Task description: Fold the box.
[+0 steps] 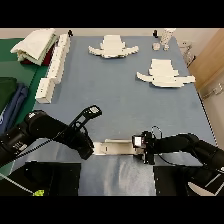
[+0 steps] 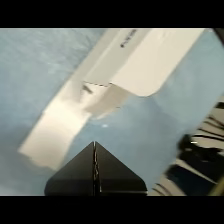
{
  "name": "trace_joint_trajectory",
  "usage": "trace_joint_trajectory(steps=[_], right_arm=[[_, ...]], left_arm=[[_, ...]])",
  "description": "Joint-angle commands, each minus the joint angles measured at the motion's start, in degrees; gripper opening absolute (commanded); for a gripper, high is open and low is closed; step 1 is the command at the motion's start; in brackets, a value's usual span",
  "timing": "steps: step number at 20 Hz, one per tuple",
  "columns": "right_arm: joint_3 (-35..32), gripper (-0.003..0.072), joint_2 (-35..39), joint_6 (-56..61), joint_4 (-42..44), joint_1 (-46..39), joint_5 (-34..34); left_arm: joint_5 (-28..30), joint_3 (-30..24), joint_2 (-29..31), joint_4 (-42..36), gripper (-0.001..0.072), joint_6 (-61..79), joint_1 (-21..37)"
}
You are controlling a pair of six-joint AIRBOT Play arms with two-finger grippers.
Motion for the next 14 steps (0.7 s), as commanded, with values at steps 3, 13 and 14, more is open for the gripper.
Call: trace_joint_trajectory(steps=[3,13,14], right_arm=[[0.04,0.0513,0.04,-0.09,0.00,-0.02,-0.02],[0.04,0.0513,0.00,-0.09,0.00,-0.02,-0.02],[0.04,0.0514,-0.02,-0.09,0.00,-0.02,-0.02]], left_arm=[[7.28,-2.62,-6.47,-25.53,0.0016,-1.46,0.00],[17.03,2.10,-21.29,-27.43,0.0016,3.15,11.52],[16.44,2.08,-22.97,-27.43,0.0016,3.17,11.47]])
